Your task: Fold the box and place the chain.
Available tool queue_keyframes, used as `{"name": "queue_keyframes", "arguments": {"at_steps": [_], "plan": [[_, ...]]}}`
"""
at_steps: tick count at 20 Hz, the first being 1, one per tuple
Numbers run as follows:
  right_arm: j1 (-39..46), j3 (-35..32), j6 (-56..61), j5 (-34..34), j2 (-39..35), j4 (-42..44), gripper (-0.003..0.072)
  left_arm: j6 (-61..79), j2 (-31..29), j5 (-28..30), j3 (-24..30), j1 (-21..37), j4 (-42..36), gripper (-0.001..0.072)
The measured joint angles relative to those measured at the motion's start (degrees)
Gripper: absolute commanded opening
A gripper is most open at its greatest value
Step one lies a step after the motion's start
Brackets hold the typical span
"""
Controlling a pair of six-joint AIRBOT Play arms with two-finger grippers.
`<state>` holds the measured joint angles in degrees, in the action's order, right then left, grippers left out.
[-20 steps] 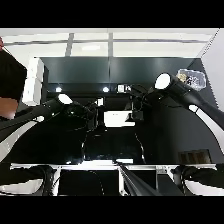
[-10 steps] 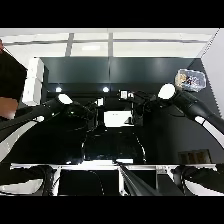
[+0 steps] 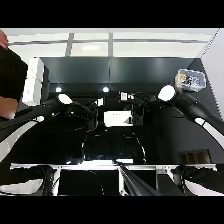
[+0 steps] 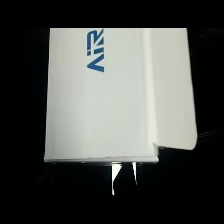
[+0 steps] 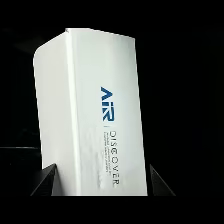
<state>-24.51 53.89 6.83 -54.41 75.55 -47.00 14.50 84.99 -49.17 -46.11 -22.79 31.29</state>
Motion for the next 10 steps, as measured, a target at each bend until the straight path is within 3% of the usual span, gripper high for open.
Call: {"name": "queue_keyframes", "arguments": {"at_steps": [7, 8, 9, 10], "plan": [[0.00, 2.10, 0.24, 1.46, -0.02, -0.17, 0.0704, -0.04, 0.00, 0.00, 0.00, 0.00, 0.02, 0.0391], [0.00, 2.21, 0.26, 1.53, -0.02, -0.22, 0.0663, -0.02, 0.00, 0.00, 0.00, 0.00, 0.02, 0.0391], [0.00, 2.29, 0.28, 1.55, -0.02, -0.26, 0.0525, -0.04, 0.00, 0.00, 0.00, 0.00, 0.00, 0.0391], [0.00, 2.38, 0.42, 1.40, -0.02, -0.24, 0.0478, -0.04, 0.00, 0.00, 0.00, 0.00, 0.00, 0.0391]]}}
